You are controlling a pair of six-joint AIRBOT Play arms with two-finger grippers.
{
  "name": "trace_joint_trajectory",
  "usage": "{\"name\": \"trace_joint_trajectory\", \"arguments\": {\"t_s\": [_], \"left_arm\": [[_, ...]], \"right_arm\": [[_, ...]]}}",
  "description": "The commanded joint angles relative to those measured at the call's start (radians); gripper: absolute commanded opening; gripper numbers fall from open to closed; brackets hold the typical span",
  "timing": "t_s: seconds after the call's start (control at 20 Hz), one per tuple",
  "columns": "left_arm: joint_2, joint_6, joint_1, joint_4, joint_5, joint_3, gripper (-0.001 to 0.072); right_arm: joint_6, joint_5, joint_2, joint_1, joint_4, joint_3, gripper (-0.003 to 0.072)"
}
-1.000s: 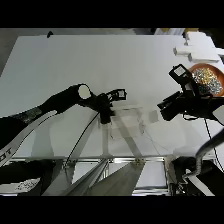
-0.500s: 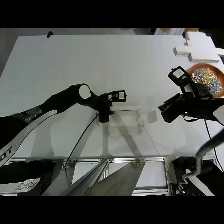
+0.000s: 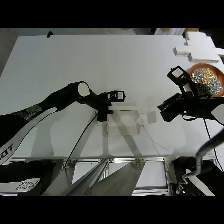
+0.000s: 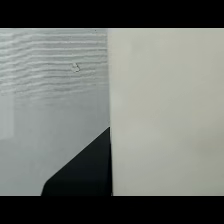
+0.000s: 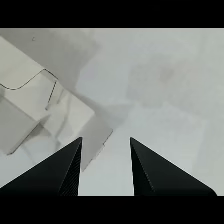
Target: Fold the box and place the chain.
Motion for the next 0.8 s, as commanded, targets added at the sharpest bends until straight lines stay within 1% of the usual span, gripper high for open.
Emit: {"name": "trace_joint_trajectory", "arguments": {"t_s": [0.0,0.45,0.65,0.7,0.75], "left_arm": [[-0.028,0.005,0.000,0.005,0.005,0.001,0.0006],[-0.035,0.005,0.000,0.005,0.001,0.001,0.0010],[-0.035,-0.002,-0.001,0.005,-0.010,0.001,0.0010],[-0.035,-0.002,-0.001,0.005,-0.011,0.001,0.0010],[-0.035,-0.002,-0.001,0.005,-0.010,0.001,0.0010]], "right_arm": [[0.000,0.000,-0.001,0.000,0.000,0.000,0.0336],[-0.002,0.001,-0.001,0.000,0.000,0.000,0.0337],[-0.034,0.010,-0.001,0.000,0.000,0.000,0.0336],[-0.055,0.015,-0.001,0.000,0.001,-0.001,0.0334],[-0.093,0.019,-0.001,0.000,0.008,-0.003,0.0310]]}}
